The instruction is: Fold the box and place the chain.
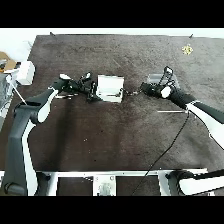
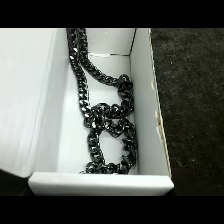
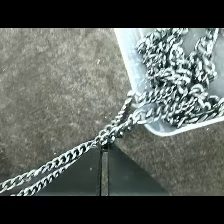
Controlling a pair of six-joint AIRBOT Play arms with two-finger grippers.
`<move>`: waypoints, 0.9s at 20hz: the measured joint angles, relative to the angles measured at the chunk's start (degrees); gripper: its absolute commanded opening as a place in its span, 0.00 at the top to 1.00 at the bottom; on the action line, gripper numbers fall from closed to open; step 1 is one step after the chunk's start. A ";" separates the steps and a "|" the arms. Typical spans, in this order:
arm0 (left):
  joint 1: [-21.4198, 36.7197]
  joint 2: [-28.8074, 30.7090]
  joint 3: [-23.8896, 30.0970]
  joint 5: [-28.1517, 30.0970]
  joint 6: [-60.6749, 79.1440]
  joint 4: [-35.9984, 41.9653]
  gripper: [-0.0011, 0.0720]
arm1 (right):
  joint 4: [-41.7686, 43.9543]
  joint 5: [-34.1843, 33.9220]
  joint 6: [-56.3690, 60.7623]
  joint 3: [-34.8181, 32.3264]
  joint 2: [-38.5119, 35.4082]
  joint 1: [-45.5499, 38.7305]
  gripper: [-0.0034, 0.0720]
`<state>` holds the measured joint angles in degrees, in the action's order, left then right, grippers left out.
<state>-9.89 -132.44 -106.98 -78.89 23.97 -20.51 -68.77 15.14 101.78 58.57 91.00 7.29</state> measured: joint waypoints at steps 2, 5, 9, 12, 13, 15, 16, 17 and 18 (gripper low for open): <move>0.00 0.00 0.00 0.00 0.02 0.00 0.68 | -0.09 1.31 -0.37 0.00 -1.86 0.11 0.95; 0.00 0.00 0.00 0.00 0.00 0.00 0.68 | -0.28 2.60 -1.88 0.00 -7.65 1.16 0.95; 0.00 0.00 0.00 0.00 0.00 0.00 0.68 | -0.48 2.84 -3.89 0.02 -18.05 4.37 0.95; 0.00 0.00 0.00 0.00 0.00 0.00 0.68 | -0.46 -0.68 -5.40 0.09 -24.92 8.22 0.95; 0.00 0.00 0.00 0.00 0.02 0.00 0.68 | -0.46 -2.89 -6.01 0.22 -26.77 9.79 0.95; 0.00 0.00 0.00 0.00 0.00 0.00 0.68 | -0.44 -7.58 -7.39 1.11 -29.14 13.07 0.95; 0.00 0.00 0.00 -0.02 0.00 0.00 0.68 | -0.50 -10.01 -7.96 1.90 -29.79 14.71 0.95; 0.00 0.00 0.00 -0.02 0.00 0.00 0.68 | -1.07 -12.20 -8.37 2.80 -30.01 16.31 0.95; 0.00 0.00 0.00 0.00 0.00 0.00 0.68 | -1.79 -14.10 -8.72 3.80 -29.99 17.97 0.95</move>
<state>-9.89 -132.44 -106.98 -78.89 23.97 -20.51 -70.57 1.04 93.06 62.37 61.01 25.26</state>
